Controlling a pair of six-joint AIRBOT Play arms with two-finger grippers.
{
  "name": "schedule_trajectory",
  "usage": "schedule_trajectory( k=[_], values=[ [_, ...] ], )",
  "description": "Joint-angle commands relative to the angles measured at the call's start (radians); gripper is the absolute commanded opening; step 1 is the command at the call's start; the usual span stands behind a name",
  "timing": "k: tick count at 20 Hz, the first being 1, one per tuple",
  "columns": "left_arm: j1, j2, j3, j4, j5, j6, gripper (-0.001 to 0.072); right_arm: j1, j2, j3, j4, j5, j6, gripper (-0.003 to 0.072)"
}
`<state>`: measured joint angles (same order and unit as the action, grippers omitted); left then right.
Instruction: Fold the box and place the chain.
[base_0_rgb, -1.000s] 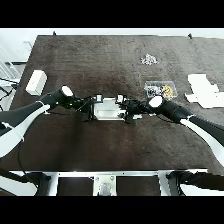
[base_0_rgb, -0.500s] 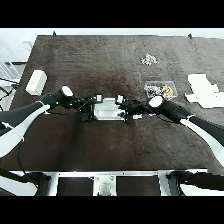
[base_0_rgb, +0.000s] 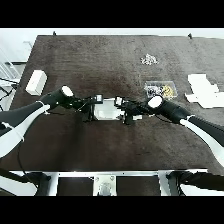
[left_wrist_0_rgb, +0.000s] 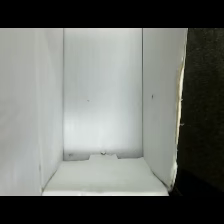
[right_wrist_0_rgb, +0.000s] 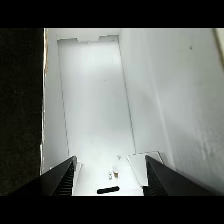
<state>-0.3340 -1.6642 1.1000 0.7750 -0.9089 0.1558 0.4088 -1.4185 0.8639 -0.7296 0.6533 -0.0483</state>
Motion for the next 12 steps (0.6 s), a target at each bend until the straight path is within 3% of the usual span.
schedule_trajectory(
  k=[1,5,6,9,12],
  values=[
    [0.0,0.0,0.0,-0.001,0.003,-0.001,0.0475,-0.005,0.014,0.0,-0.039,0.016,0.06,0.0564],
    [0.0,0.0,0.0,0.0,0.003,-0.001,0.0475,-0.034,0.1,0.0,-0.223,0.103,0.314,0.0546],
    [0.0,0.0,0.0,-0.001,0.003,-0.001,0.0475,-0.046,0.13,0.0,-0.239,0.127,0.351,0.0453],
    [0.0,0.0,0.0,0.0,0.003,-0.001,0.0475,-0.101,0.226,0.0,-0.241,0.165,0.478,0.0018],
    [0.0,0.0,0.0,0.0,0.003,-0.001,0.0475,-0.176,0.294,0.0,-0.242,0.201,0.653,0.0012]
  ],
)
